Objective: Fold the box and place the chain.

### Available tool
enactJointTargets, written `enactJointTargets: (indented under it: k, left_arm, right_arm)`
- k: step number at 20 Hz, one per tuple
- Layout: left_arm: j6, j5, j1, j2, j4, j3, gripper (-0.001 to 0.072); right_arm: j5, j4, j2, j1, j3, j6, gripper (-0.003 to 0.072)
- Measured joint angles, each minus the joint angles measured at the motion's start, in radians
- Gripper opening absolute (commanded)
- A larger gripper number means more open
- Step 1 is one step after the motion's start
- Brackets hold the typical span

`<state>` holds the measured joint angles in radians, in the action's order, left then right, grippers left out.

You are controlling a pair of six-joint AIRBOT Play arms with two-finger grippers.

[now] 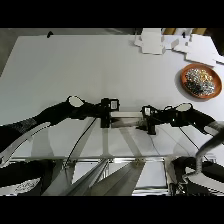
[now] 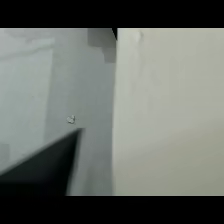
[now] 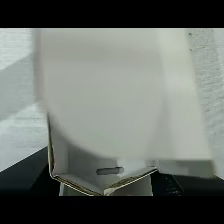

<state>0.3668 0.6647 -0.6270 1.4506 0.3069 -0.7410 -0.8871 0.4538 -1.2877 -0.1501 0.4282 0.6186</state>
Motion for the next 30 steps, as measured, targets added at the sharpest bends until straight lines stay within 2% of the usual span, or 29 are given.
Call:
enactJointTargets:
  k: [5, 12, 13, 16, 17, 20, 21, 22, 25, 27, 30]
  left_arm:
    - [-0.03, 0.003, 0.004, -0.043, 0.044, 0.0, 0.0694]
    - [-0.373, 0.053, 0.005, -0.15, 0.384, 0.0, 0.069]
    - [-0.419, 0.071, 0.005, -0.169, 0.42, 0.0, 0.0668]
    - [-0.499, 0.105, 0.003, -0.228, 0.479, 0.0, 0.0231]
    - [-0.515, 0.123, 0.0, -0.248, 0.492, 0.0, 0.0132]
    - [-0.585, 0.154, -0.015, -0.295, 0.521, 0.0, 0.0127]
    - [-0.617, 0.165, -0.023, -0.306, 0.526, 0.0, 0.0026]
    - [-0.645, 0.17, -0.034, -0.313, 0.53, 0.0, 0.0002]
    - [-0.695, 0.168, -0.096, -0.321, 0.534, 0.0, 0.0002]
    - [-0.709, 0.12, -0.135, -0.313, 0.516, 0.0, 0.0005]
    - [-0.721, -0.054, -0.164, -0.284, 0.449, -0.001, 0.0003]
  right_arm:
    - [0.002, -0.005, 0.0, 0.0, 0.0, -0.008, 0.0409]
    - [0.006, -0.008, 0.0, 0.0, 0.0, -0.011, 0.0409]
    - [0.006, -0.007, 0.0, 0.0, 0.0, -0.011, 0.0409]
    - [0.006, -0.007, 0.0, 0.0, 0.0, -0.009, 0.0409]
    - [0.006, -0.006, 0.0, 0.0, 0.0, -0.009, 0.0409]
    - [0.005, -0.006, 0.0, 0.0, 0.0, -0.008, 0.0409]
    - [0.005, -0.006, 0.0, 0.0, 0.0, -0.008, 0.0409]
    - [0.005, -0.006, 0.0, 0.0, 0.0, -0.008, 0.0409]
    - [0.005, -0.006, 0.0, 0.0, 0.0, -0.008, 0.0409]
    - [0.005, -0.006, 0.0, 0.0, 0.0, -0.008, 0.0409]
    - [0.005, -0.006, 0.0, 0.0, 0.0, -0.008, 0.0409]
